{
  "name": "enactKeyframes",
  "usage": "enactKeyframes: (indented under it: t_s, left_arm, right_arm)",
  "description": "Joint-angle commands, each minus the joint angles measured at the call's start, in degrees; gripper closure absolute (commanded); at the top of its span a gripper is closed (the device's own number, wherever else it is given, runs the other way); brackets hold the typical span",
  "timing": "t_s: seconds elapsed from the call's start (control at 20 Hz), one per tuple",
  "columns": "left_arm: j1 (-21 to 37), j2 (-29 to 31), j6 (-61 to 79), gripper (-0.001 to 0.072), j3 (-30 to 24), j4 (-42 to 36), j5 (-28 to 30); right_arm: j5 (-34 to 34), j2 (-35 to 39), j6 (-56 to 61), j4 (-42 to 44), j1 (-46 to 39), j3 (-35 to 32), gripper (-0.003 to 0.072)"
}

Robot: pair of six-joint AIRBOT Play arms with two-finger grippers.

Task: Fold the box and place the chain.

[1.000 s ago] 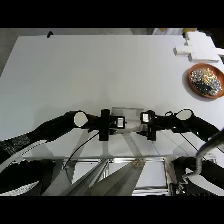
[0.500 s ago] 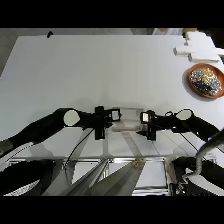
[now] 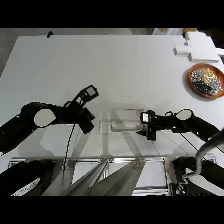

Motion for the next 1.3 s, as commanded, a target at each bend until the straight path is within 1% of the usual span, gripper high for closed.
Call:
enactKeyframes:
  t_s: [0.0, 0.15, 0.25, 0.3, 0.45, 0.55, 0.7, 1.0, 1.1, 1.25]
  left_arm:
    - [1.51, -1.75, -19.45, 0.0704, -1.27, 1.20, -1.27]
    - [1.29, -7.50, -22.10, 0.0703, -3.41, -4.59, 3.19]
    - [1.09, -12.07, -22.05, 0.0703, -3.58, -8.79, 4.94]
    - [0.39, -13.77, -22.05, 0.0703, -3.56, -9.38, 5.73]
    - [-1.70, -16.65, -21.84, 0.0703, -3.56, -12.76, 5.79]
    - [-2.51, -16.72, -20.85, 0.0702, -3.54, -15.67, 5.77]
    - [-2.60, -15.93, -14.95, 0.0702, -3.50, -22.69, 5.11]
    - [-2.60, -11.37, -14.62, 0.0689, -3.37, -23.37, 5.40]
    - [-2.60, -11.23, -14.69, 0.0620, -2.75, -23.63, 5.40]
    - [-2.60, -11.23, -14.67, 0.0613, -1.77, -23.61, 5.42]
  right_arm:
    - [0.04, 0.02, -0.02, 0.02, 0.00, 0.00, 0.0370]
    - [0.04, 0.02, -0.02, 0.02, 0.00, 0.00, 0.0370]
    - [0.04, 0.02, -0.02, 0.00, 0.00, 0.00, 0.0370]
    - [0.04, 0.02, -0.02, 0.02, 0.00, 0.00, 0.0370]
    - [0.04, 0.02, -0.02, 0.02, 0.00, 0.00, 0.0370]
    - [0.04, 0.02, -0.02, 0.00, 0.00, 0.00, 0.0370]
    - [0.04, 0.02, -0.02, 0.00, 0.00, 0.00, 0.0370]
    - [0.04, 0.02, -0.02, 0.00, 0.00, 0.00, 0.0370]
    - [0.04, 0.02, -0.02, 0.00, 0.00, 0.00, 0.0370]
    - [0.04, 0.02, -0.02, 0.00, 0.00, 0.00, 0.0370]
